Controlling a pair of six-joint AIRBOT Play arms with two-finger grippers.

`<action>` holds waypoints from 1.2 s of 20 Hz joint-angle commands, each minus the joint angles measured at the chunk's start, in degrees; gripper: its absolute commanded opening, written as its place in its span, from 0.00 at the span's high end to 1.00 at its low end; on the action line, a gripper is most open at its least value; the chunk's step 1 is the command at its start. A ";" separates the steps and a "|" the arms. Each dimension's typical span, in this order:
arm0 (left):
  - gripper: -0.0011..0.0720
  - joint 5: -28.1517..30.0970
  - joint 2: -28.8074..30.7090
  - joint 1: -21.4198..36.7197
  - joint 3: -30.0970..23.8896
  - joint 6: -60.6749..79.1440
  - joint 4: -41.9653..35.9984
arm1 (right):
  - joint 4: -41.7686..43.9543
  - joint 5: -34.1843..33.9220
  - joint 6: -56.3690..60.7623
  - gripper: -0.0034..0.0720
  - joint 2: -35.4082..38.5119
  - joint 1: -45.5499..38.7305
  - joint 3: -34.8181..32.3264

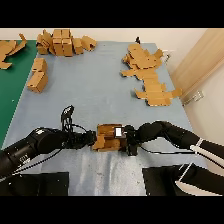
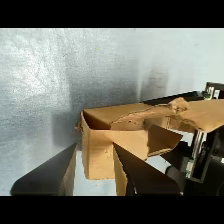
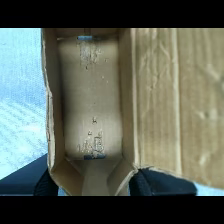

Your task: Fold the box.

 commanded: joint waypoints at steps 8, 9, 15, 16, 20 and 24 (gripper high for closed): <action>0.47 -8.31 -5.62 -2.62 6.91 1.05 2.69 | 0.00 0.00 0.02 0.29 0.00 -0.02 0.00; 0.47 -9.84 -7.32 -2.75 7.98 0.94 3.06 | 0.00 0.00 0.02 0.29 0.00 -0.02 -0.02; 0.47 -12.94 -16.02 -5.70 14.38 0.83 4.61 | 0.00 0.00 0.02 0.29 0.00 -0.02 -0.02; 0.47 -13.55 -17.14 -6.21 15.47 0.13 5.66 | 0.00 0.00 0.02 0.29 0.00 -0.02 -0.02; 0.47 -17.14 -20.28 -6.56 18.38 -4.98 10.97 | 0.02 0.00 0.02 0.29 0.00 -0.02 -0.02; 0.47 -16.92 -20.61 -6.56 18.60 -8.22 11.43 | 0.00 0.00 0.02 0.29 0.00 -0.02 -0.02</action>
